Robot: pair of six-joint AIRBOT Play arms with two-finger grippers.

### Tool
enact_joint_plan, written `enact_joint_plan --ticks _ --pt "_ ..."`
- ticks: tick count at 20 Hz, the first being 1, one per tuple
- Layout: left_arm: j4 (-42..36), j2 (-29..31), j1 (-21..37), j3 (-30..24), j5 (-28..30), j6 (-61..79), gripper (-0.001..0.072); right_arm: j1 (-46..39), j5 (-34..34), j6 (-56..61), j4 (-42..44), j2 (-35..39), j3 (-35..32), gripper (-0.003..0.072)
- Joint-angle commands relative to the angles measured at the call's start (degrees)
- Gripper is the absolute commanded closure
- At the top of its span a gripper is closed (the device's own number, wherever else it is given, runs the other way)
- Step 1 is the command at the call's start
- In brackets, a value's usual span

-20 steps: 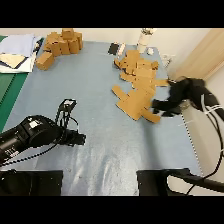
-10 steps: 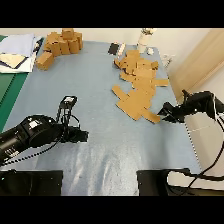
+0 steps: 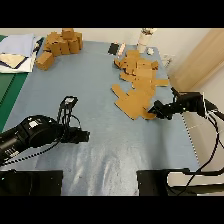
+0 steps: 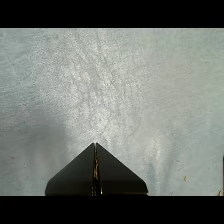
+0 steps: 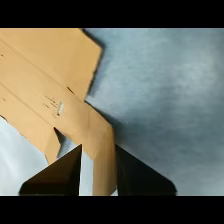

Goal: Fold the box.

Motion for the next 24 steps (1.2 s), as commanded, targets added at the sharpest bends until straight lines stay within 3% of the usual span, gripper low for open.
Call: enact_joint_plan --ticks 1,2,3,12,14,15,16,17,18,24 --pt "-1.73 0.02 -0.02 -0.02 0.07 0.02 0.0697 1.77 2.62 -1.46 1.57 -0.46 0.02 0.0473" --pt "-1.97 0.02 -0.02 -0.02 0.11 0.02 0.0697 2.14 2.34 -1.46 1.57 -0.46 0.02 0.0634" --pt "-1.99 0.02 -0.02 -0.02 0.09 0.02 0.0697 2.60 1.27 -1.55 1.84 -0.44 0.02 0.0682" --pt "-3.26 0.07 0.13 2.16 -1.40 4.94 0.0696 16.70 -23.47 -7.04 -2.54 1.49 0.00 0.0686" --pt "-3.26 0.04 0.20 3.21 -2.12 6.29 0.0695 19.71 -22.05 -5.88 -7.58 2.10 0.00 0.0683" --pt "-3.23 0.04 0.22 3.52 -2.08 6.32 0.0696 20.44 -20.00 -3.91 -8.72 2.03 0.00 0.0675" --pt "-3.21 0.04 0.22 3.65 -2.08 6.40 0.0695 20.92 -18.14 -2.93 -8.76 1.81 0.00 0.0570" --pt "-3.21 0.04 0.22 3.69 -2.10 6.56 0.0696 21.11 -17.16 -2.56 -8.44 1.60 0.00 0.0361" --pt "-3.19 0.04 0.22 3.69 -2.10 6.56 0.0696 21.09 -16.96 -1.70 -8.17 1.55 0.00 0.0309" --pt "-4.17 0.04 3.26 3.76 -3.80 8.35 0.0695 21.09 -16.85 1.18 -8.17 3.98 -4.59 0.0348"
